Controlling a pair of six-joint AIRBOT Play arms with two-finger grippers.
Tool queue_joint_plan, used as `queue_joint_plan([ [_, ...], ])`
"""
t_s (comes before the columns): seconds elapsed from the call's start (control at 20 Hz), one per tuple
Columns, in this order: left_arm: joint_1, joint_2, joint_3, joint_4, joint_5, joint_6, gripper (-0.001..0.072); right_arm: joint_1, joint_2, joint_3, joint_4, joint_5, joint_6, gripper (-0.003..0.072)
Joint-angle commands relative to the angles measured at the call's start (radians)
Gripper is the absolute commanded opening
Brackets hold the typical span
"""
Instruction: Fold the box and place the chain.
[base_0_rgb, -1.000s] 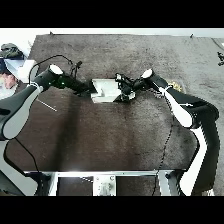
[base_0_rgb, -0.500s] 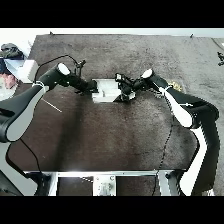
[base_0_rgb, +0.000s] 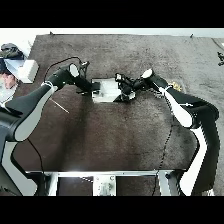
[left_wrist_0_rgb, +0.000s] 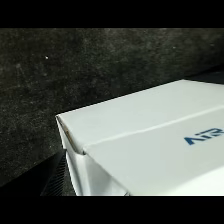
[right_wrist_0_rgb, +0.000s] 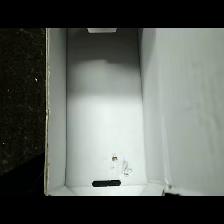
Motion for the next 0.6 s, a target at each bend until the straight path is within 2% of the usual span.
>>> queue_joint_plan([
  [0.0, -0.03, -0.029, 0.068, 0.134, -0.064, -0.11, 0.038, 0.001, 0.0, 0.001, 0.0, 0.0, 0.0, 0.0437],
  [0.25, -0.055, -0.081, 0.131, 0.253, -0.123, -0.192, 0.0363, 0.001, 0.0, 0.001, 0.0, 0.0, 0.0, 0.0437],
  [0.55, -0.093, -0.088, 0.133, 0.386, -0.129, -0.314, 0.0362, 0.001, 0.0, 0.001, 0.0, 0.0, 0.0, 0.0437],
])
